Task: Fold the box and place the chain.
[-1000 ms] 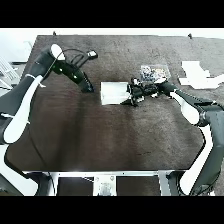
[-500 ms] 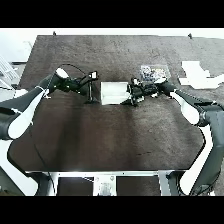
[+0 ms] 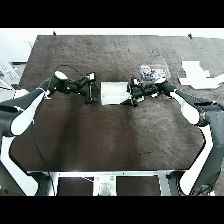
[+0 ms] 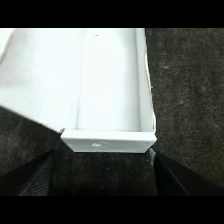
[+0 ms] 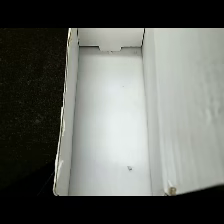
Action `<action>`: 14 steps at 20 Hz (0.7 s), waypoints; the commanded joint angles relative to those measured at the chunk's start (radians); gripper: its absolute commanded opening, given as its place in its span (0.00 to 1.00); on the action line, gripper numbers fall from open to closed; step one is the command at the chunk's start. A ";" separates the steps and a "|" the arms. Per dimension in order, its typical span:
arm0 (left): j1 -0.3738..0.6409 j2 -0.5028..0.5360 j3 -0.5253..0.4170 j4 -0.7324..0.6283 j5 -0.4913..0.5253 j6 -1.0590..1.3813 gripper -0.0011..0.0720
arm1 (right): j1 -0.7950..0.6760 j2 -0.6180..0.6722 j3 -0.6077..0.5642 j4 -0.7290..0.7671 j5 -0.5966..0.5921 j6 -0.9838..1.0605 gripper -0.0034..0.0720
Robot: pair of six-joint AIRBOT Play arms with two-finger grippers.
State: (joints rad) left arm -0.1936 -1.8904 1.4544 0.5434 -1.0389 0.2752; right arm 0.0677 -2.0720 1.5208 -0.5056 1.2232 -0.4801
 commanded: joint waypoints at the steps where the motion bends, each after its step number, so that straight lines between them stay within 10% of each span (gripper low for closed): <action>1: 0.029 -0.009 0.000 -0.028 -0.023 0.033 1.00 | 0.000 0.001 0.000 0.000 0.000 0.000 0.62; 14: 0.031 -0.124 0.123 -0.055 -0.150 0.037 1.00 | 0.000 0.001 0.000 0.000 0.000 0.000 0.62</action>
State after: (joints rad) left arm -0.1631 -1.9774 1.5341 0.4927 -1.1324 0.3115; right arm 0.0677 -2.0720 1.5208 -0.5060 1.2236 -0.4801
